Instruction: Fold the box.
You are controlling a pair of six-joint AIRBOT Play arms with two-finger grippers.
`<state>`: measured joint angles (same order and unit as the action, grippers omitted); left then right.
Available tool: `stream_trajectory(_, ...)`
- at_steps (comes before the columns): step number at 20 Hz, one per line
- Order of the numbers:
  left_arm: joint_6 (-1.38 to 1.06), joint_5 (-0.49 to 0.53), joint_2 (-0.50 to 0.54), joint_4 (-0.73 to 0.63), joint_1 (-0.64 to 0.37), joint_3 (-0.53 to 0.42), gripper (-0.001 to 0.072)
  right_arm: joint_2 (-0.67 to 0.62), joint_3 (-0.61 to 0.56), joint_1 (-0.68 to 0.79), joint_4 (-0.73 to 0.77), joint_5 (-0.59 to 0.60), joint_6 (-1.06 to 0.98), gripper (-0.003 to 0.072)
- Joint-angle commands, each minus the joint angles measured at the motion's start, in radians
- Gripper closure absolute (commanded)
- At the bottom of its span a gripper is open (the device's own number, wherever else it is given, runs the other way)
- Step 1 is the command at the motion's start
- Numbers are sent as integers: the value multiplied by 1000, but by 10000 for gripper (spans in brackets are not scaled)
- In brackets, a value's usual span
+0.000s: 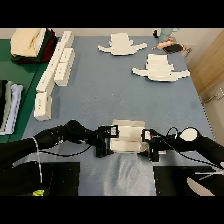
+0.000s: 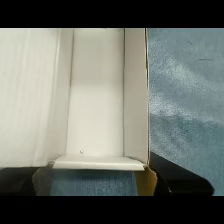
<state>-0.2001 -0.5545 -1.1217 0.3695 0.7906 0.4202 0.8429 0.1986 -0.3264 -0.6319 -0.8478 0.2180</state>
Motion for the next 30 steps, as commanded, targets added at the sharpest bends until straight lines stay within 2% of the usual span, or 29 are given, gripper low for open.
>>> stream_trajectory(1, 48, 3, -7, 23, 2, 9, 14, -1, 1, 0, 0, 0, 0, 174)
stream_trajectory(4, 70, -14, -8, 50, 2, 9, 32, -1, 1, 0, 0, 0, 0, 175)
stream_trajectory(5, 69, -14, -8, 50, 6, 9, 153, -1, 1, 0, 0, 0, 0, 174)
stream_trajectory(6, 63, -14, -8, 51, 14, 9, 189, -1, 1, 0, 0, 0, 0, 175)
stream_trajectory(28, 62, -13, -9, 65, 32, 9, 188, -1, 1, 0, 10, -7, 0, 170)
stream_trajectory(29, 62, -13, -9, 65, 32, 9, 188, -1, 1, 1, 15, -6, 0, -34)
stream_trajectory(30, 62, -13, -9, 65, 32, 9, 188, -3, 1, 1, 18, 3, -1, -34)
